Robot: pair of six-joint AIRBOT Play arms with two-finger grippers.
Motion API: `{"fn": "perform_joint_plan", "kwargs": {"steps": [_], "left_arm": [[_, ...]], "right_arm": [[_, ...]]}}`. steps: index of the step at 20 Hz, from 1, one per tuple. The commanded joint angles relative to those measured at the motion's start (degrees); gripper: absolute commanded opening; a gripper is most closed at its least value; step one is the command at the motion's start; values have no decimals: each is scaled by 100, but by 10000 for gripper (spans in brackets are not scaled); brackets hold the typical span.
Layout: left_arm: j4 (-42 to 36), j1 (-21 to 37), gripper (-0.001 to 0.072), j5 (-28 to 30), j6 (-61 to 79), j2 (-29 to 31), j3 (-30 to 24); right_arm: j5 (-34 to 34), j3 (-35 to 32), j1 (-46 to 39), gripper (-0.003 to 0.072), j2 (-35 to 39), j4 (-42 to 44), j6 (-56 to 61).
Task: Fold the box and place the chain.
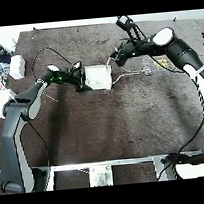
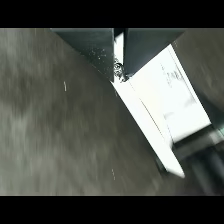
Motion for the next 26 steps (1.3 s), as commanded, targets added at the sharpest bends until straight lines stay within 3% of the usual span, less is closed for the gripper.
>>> {"fn": "perform_joint_plan", "kwargs": {"steps": [1,3,8,11,12,13,15,19,26], "left_arm": [[0,2,348,2,2,-2,0],[0,2,347,2,2,-2,0],[0,2,347,2,2,-2,0],[0,2,347,0,2,-2,0],[0,2,347,0,2,-2,0],[0,2,347,0,2,-2,0],[0,2,347,0,2,-2,0],[0,2,347,2,2,-2,0],[0,2,347,2,2,-2,0]], "right_arm": [[-479,326,470,12,133,197,-15],[-669,326,713,12,61,-122,37],[-310,310,789,13,-564,-216,396],[-321,304,787,30,-857,-686,905],[-317,304,782,174,-890,-1014,1102],[-306,304,756,262,-887,-1375,1366],[-55,304,575,264,-876,-1779,1692],[1034,299,-177,264,-922,-1781,1705],[817,254,-481,264,-1799,-1598,1429]]}}
